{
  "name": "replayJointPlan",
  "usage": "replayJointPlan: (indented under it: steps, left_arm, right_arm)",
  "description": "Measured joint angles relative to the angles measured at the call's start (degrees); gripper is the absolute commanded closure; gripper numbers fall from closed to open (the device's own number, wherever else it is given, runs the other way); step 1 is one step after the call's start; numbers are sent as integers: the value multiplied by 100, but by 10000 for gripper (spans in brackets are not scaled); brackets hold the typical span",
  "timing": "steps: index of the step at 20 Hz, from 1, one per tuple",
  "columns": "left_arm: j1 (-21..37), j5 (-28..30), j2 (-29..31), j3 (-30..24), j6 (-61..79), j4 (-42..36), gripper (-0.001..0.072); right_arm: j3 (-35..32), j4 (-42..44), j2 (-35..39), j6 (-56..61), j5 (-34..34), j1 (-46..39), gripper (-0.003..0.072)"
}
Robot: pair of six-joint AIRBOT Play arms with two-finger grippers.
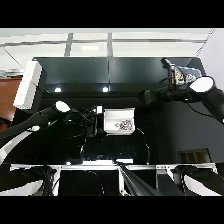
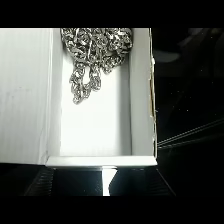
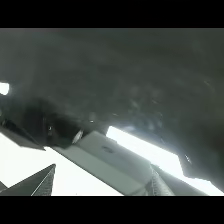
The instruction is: Fold the box and place the chain.
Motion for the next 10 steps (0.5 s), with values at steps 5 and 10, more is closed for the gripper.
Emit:
replayJointPlan:
  steps: [5, 10]
  left_arm:
    - [0, 0, 0, 0, 0, 2, 310]
    - [0, 0, 0, 0, 0, 2, 311]
  right_arm:
    - [2, 81, -258, -1858, 282, 238, 10]
    - [2, -264, -306, -2885, 398, 636, 10]
